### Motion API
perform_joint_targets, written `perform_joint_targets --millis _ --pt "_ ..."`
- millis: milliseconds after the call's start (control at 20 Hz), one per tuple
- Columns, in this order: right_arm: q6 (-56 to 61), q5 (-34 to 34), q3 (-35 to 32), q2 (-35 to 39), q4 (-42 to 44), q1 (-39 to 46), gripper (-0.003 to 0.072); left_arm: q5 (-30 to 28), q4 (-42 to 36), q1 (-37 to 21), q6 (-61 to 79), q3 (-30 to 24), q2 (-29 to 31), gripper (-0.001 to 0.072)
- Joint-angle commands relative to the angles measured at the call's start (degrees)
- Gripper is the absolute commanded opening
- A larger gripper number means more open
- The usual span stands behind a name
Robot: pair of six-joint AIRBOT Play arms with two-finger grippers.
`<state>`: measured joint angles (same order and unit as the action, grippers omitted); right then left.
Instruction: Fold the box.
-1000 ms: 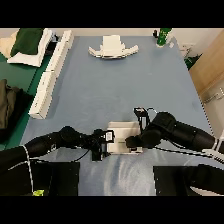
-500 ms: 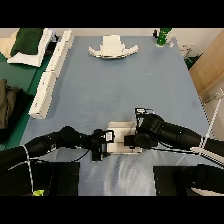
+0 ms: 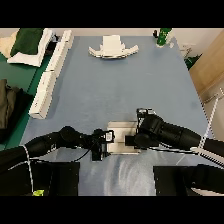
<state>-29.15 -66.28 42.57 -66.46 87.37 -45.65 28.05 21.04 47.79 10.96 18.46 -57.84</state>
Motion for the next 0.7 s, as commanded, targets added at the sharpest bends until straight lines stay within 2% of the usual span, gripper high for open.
perform_joint_targets --millis 0,50,100,200,250,450,650 --pt "0.1 0.2 0.0 0.0 -0.2 -0.1 0.0004 0.0 0.0 0.0 0.0 0.0 0.0 0.0484" --pt "-0.5 0.2 0.1 0.0 -0.1 -0.1 0.0004 0.0 0.0 0.0 0.0 0.0 0.0 0.0484" --pt "-0.5 0.2 0.1 0.1 0.2 -0.1 0.0066 0.0 0.0 0.0 0.0 0.0 0.0 0.0483" --pt "-1.0 0.2 0.1 0.5 2.6 0.0 0.0477 0.0 0.0 0.0 0.0 0.0 0.0 0.0483" --pt "-1.0 0.2 0.1 0.9 3.4 0.0 0.0537 0.0 0.0 0.0 0.0 0.0 0.0 0.0484" --pt "-1.3 -2.7 1.6 3.7 2.7 0.0 0.0537 0.0 0.0 0.0 0.0 0.0 0.0 0.0483" --pt "-3.8 -9.8 6.8 8.6 -1.1 0.0 0.0509 0.0 0.0 0.0 0.0 0.0 0.0 0.0483"
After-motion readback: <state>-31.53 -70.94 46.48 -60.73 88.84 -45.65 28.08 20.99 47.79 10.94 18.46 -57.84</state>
